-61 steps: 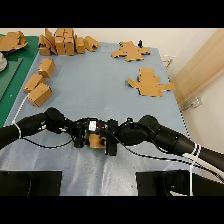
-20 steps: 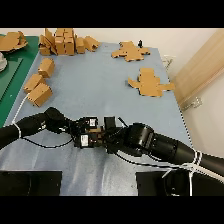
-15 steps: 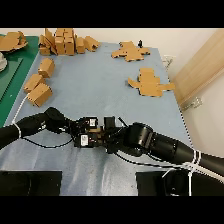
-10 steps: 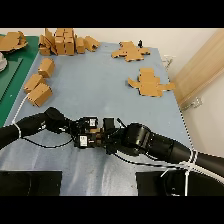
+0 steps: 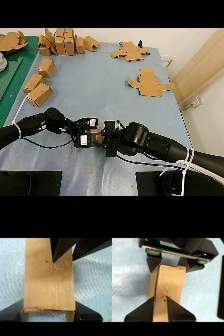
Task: Fold the box.
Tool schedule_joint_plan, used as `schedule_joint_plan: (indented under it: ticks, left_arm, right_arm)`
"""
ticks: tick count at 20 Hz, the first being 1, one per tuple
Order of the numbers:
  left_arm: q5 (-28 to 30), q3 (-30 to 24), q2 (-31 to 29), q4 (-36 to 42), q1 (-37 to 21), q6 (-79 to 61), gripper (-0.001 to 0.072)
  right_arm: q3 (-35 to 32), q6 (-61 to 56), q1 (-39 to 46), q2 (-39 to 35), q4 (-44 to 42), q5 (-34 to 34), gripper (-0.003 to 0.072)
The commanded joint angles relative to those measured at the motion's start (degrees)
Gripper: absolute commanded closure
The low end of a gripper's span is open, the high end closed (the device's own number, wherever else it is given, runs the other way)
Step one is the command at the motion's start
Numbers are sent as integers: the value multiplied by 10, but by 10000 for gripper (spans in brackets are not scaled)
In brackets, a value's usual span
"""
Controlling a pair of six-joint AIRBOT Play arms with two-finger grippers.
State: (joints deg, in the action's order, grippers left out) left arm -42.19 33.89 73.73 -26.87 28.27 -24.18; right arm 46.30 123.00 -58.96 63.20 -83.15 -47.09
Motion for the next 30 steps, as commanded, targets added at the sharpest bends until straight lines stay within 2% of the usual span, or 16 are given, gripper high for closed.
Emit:
schedule_joint_plan:
  ticks: [1,5,9,10,11,12,14,16,18,21,23,24,26,30]
  left_arm:
    - [2,0,0,1,0,1,329]
    - [2,0,0,1,0,1,329]
    - [2,0,0,1,0,1,329]
    - [2,0,0,1,0,1,329]
    - [2,0,0,1,0,1,329]
    - [2,0,0,1,0,1,329]
    - [2,0,0,1,0,1,329]
    - [2,0,0,1,0,1,329]
    - [2,0,0,1,0,1,329]
    - [2,0,0,1,0,1,329]
    - [2,0,0,1,0,1,329]
    - [2,0,0,1,0,1,329]
    - [2,0,0,1,0,1,330]
    - [2,0,0,1,0,1,329]
  right_arm:
    - [0,-3,-1,-1,-9,-6,430]
    - [16,-65,0,-32,28,-26,391]
    - [43,-220,12,-122,90,-120,382]
    - [42,-283,21,-147,90,-148,409]
    - [38,-375,33,-172,84,-183,687]
    - [26,-469,45,-196,74,-208,683]
    - [-26,-605,63,-253,8,-196,684]
    - [-111,-745,68,-320,-96,-111,686]
    - [-217,-873,64,-374,-194,39,686]
    - [-403,-920,28,-400,-415,449,686]
    - [-452,-970,-7,-375,-419,648,685]
    - [-448,-980,-16,-350,-410,687,684]
    - [-414,-981,-17,-283,-404,698,684]
    - [-322,-1000,-18,-101,-361,729,684]
